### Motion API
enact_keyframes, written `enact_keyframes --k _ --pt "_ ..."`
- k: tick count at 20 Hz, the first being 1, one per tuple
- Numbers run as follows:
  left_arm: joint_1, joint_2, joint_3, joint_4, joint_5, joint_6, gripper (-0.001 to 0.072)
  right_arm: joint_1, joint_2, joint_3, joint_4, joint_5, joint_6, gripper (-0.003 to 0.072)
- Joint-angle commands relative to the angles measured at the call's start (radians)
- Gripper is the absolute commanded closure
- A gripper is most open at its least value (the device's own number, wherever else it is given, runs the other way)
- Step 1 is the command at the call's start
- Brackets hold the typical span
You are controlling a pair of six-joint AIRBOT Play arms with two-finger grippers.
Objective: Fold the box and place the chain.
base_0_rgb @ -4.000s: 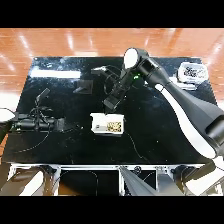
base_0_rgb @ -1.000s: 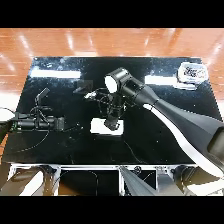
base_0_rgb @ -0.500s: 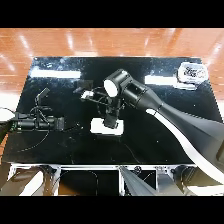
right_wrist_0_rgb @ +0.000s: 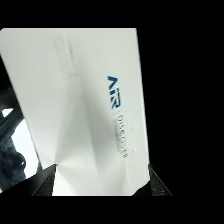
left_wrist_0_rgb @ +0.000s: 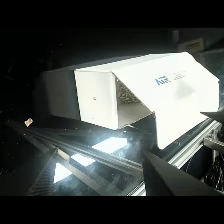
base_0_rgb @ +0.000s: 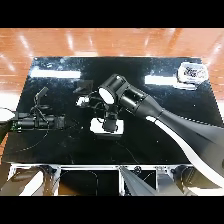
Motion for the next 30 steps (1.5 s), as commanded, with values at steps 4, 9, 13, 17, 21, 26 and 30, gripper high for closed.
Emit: enact_keyframes --k 4,9,13,17,21,26,30 --pt "0.001 -0.001 0.001 0.000 0.004 0.000 0.0089 0.004 0.010 -0.059 0.011 -0.002 0.008 -0.0034" --pt "0.001 -0.001 0.001 0.000 0.005 0.000 0.0089 0.004 0.010 -0.059 0.007 -0.041 -0.016 -0.0034" --pt "0.001 -0.001 0.001 0.000 0.005 0.000 0.0089 0.004 0.010 -0.059 0.018 -0.029 -0.042 -0.0034" --pt "0.001 -0.001 0.001 0.000 0.004 0.000 0.0089 0.004 0.009 -0.059 0.016 -0.029 -0.054 -0.0034" --pt "0.001 -0.001 0.001 0.000 0.004 0.000 0.0089 0.004 0.010 -0.059 0.037 -0.003 -0.069 -0.0034" --pt "0.001 -0.001 0.001 0.000 0.004 0.000 0.0089 0.006 0.010 -0.059 0.046 0.004 -0.051 -0.0034" --pt "0.001 -0.001 0.001 0.000 0.004 0.000 0.0089 0.006 0.009 -0.059 0.032 -0.026 -0.050 -0.0034"
